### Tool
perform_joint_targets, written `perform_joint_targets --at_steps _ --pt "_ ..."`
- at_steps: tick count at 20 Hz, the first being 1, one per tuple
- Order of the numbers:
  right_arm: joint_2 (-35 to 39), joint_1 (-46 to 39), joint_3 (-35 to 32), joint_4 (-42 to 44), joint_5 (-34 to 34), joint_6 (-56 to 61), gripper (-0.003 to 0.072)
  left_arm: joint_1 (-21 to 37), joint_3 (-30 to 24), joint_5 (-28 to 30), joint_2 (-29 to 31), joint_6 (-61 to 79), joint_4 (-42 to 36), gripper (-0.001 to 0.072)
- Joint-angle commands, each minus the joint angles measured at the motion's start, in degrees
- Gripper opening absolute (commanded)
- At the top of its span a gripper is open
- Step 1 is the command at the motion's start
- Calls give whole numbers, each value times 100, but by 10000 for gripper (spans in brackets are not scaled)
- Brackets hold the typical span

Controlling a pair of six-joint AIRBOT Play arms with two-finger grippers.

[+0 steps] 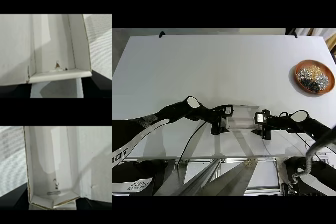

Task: Fold the box and place the chain.

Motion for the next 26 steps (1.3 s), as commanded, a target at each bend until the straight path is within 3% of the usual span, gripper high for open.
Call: perform_joint_targets --at_steps 1,13,14,15,16,20,26 --pt "4 2 0 0 0 0 297 -2 -2 -4 -2 2 4 334" --pt "4 2 2 2 70 20 303 -2 -2 -4 -2 2 4 334" --pt "13 2 2 -2 72 26 397 -2 -2 -4 -2 2 4 334" --pt "35 2 2 2 72 42 598 -2 -2 -4 -2 2 4 334" --pt "76 2 2 0 68 48 653 -2 -2 -4 -2 2 4 334" --pt "402 2 2 -162 70 365 673 -2 -2 -4 -4 0 4 334" --pt "1215 2 2 -1547 190 1576 682 -2 -2 -4 -2 2 4 334"
